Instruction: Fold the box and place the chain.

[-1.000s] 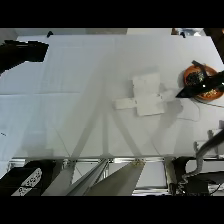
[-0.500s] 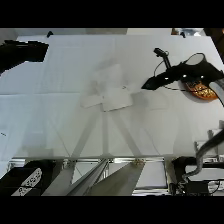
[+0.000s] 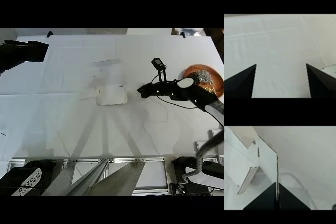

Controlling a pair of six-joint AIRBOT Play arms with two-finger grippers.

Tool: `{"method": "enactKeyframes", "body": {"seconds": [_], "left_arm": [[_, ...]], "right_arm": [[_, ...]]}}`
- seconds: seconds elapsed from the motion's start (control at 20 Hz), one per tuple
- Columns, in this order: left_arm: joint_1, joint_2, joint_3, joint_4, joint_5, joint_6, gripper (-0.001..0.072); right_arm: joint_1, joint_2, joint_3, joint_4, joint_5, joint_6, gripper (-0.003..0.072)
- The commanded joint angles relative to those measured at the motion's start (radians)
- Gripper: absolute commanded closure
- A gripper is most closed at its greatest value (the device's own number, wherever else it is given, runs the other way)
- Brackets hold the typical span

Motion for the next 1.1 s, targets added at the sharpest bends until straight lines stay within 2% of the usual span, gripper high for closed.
{"method": "enactKeyframes", "body": {"seconds": [0.0,0.3,1.05], "left_arm": [[0.000,0.001,0.000,0.000,0.000,0.000,0.0012],[0.000,0.001,0.000,0.000,0.000,0.000,0.0012],[0.000,0.001,0.000,0.000,0.000,0.000,0.0012]], "right_arm": [[-0.007,0.016,-0.079,0.020,-0.159,-0.027,0.0677],[-0.007,0.016,-0.101,0.079,-0.189,-0.026,0.0676],[-0.006,0.015,-0.100,0.075,-0.168,0.087,0.0674]]}}
